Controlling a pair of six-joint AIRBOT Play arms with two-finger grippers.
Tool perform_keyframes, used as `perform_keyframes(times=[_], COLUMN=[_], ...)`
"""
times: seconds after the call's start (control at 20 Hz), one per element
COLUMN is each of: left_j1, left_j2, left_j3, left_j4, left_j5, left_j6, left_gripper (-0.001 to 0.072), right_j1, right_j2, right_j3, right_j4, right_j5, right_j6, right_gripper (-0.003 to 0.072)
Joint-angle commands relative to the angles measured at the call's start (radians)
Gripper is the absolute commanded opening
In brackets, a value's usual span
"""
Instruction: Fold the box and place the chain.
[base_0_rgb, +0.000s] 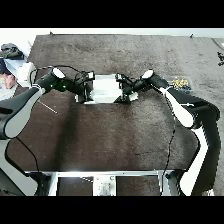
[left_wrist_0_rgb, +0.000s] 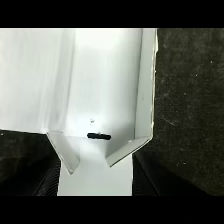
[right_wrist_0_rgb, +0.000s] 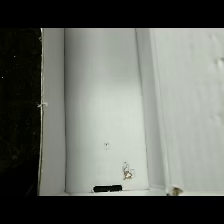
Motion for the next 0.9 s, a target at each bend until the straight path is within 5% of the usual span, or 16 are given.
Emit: perform_keyframes(times=[0.0, 0.1, 0.25, 0.4, 0.45, 0.85], left_j1=[-0.008, -0.008, -0.008, -0.008, -0.008, -0.008], left_j2=[-0.010, -0.010, -0.010, -0.010, -0.010, -0.032], left_j3=[0.000, 0.000, 0.000, 0.000, 0.000, 0.000], left_j4=[-0.008, -0.010, -0.016, -0.044, -0.053, -0.140], left_j5=[0.002, 0.003, -0.006, -0.006, -0.005, -0.028], left_j6=[0.015, 0.015, 0.016, 0.023, 0.023, 0.073], left_gripper=[0.0476, 0.0327, 0.0225, 0.0219, 0.0122, 0.0127], right_j1=[0.001, 0.001, 0.001, 0.001, 0.001, 0.001], right_j2=[-0.001, -0.001, -0.001, -0.001, -0.001, -0.001], right_j3=[0.000, 0.000, 0.000, 0.000, 0.000, 0.000], right_j4=[0.000, 0.000, 0.000, 0.000, 0.000, 0.000], right_j5=[0.000, 0.000, 0.000, 0.000, 0.000, 0.000], right_j6=[0.000, 0.000, 0.000, 0.000, 0.000, 0.000], right_gripper=[0.0536, 0.0536, 0.0536, 0.0536, 0.0536, 0.0536])
